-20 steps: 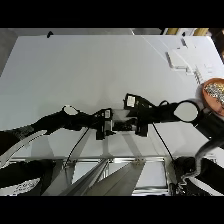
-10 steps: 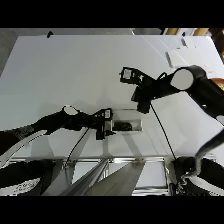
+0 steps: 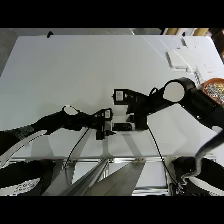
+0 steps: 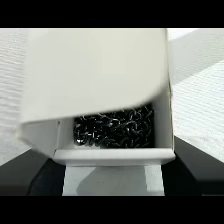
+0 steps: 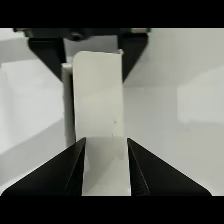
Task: Fold the box and place the chain.
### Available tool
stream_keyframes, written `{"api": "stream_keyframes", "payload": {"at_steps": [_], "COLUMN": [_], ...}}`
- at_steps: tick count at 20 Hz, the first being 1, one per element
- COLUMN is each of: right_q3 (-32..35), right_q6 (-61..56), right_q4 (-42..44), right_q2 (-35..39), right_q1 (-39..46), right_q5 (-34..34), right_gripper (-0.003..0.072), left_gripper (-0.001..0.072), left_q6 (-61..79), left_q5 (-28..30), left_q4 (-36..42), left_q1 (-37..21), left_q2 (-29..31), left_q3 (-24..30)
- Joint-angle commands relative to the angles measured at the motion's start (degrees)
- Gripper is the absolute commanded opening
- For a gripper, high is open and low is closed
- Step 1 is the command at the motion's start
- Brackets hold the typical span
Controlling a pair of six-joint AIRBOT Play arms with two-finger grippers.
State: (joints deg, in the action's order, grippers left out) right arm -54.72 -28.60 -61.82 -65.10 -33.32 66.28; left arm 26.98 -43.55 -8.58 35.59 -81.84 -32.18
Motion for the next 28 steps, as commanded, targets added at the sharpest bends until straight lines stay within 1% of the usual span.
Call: {"api": "stream_keyframes", "payload": {"at_steps": [1,3,5,9,11,13,15,17,18,20,23,24,25,26,28], "right_q3": [4.13,6.40,6.75,6.75,6.75,6.75,6.75,6.75,6.75,6.75,6.78,6.80,7.04,7.48,8.72], "right_q6": [1.64,3.50,3.52,3.80,3.76,3.61,3.61,3.58,3.58,3.61,3.61,3.61,3.61,3.61,3.58], "right_q4": [0.33,0.15,0.15,0.07,-1.53,-4.76,-7.04,-7.13,-7.13,-7.15,-7.15,-7.15,-7.13,-6.88,-6.49], "right_q2": [0.94,0.94,0.94,0.94,0.94,0.94,0.94,0.94,0.94,0.94,0.92,0.92,0.92,0.92,0.92], "right_q1": [-2.25,-3.54,-4.74,-5.66,-5.66,-5.66,-5.66,-5.66,-5.66,-5.66,-5.66,-5.66,-5.66,-5.66,-5.66], "right_q5": [-2.89,-3.45,-4.04,-8.96,-9.03,-8.79,-8.81,-8.83,-8.83,-8.83,-8.85,-8.87,-9.01,-9.11,-9.81], "right_gripper": [0.0303,0.0302,0.0301,0.0299,0.0294,0.0262,0.0259,0.0257,0.0248,0.0185,0.0170,0.0144,0.0098,0.0084,0.0084], "left_gripper": [0.0211,0.0211,0.0211,0.0211,0.0211,0.0211,0.0211,0.0211,0.0211,0.0211,0.0211,0.0211,0.0211,0.0211,0.0211], "left_q6": [0.00,0.00,0.00,0.00,0.00,0.00,0.00,0.00,0.00,0.02,0.00,0.00,0.00,0.00,0.00], "left_q5": [0.00,0.00,0.00,0.00,0.00,0.00,0.00,0.00,0.00,0.00,0.00,0.00,0.00,0.00,0.00], "left_q4": [0.00,0.00,0.00,0.00,0.00,0.00,0.00,0.00,0.00,0.00,0.00,0.00,0.00,0.00,0.00], "left_q1": [-0.02,-0.02,-0.02,-0.02,-0.02,-0.02,-0.02,-0.02,-0.02,-0.02,-0.02,-0.02,-0.02,-0.02,-0.02], "left_q2": [-0.02,-0.02,-0.02,-0.02,-0.02,-0.02,-0.02,-0.02,-0.02,-0.02,-0.02,-0.02,-0.02,-0.02,-0.02], "left_q3": [0.02,0.02,0.02,0.02,0.02,0.02,0.02,0.02,0.02,0.02,0.02,0.02,0.02,0.02,0.02]}}
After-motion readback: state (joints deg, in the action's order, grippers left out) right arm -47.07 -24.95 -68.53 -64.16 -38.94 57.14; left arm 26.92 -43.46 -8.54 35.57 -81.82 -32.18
